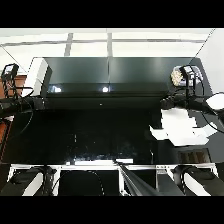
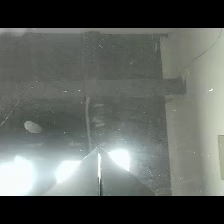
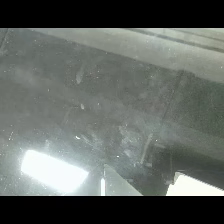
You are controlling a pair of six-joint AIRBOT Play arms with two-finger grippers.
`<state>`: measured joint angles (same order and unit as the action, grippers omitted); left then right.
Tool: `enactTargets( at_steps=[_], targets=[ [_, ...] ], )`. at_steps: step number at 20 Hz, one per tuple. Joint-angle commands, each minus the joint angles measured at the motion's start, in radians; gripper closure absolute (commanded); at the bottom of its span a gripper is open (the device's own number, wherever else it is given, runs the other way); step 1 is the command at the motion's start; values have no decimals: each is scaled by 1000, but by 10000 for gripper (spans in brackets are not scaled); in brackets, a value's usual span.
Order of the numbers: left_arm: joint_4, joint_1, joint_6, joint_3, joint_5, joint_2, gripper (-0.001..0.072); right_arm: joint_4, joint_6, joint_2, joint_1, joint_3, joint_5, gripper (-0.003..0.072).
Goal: Fold the box and place the chain.
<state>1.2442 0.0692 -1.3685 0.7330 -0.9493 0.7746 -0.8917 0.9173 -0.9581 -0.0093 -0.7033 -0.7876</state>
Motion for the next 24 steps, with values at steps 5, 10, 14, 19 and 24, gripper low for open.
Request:
enactTargets(
  at_steps=[5, 10, 14, 19, 24],
  targets=[
    [0, 0, 0, 0, 0, 0, 681, 0, 0, 0, 1, 0, 0, 672],
    [0, 0, 0, 0, 0, 0, 681, 0, 0, 0, 1, 0, 0, 672],
    [0, 0, 0, 0, 0, 0, 681, 26, 1, 0, 4, 0, 49, 672],
    [-50, 0, 0, 0, 162, 10, 678, 103, 6, -9, 0, 0, 312, -34],
    [-56, -1, -31, 0, 178, 80, 2, -343, 361, -84, -325, -83, 396, -34]
  ],
)
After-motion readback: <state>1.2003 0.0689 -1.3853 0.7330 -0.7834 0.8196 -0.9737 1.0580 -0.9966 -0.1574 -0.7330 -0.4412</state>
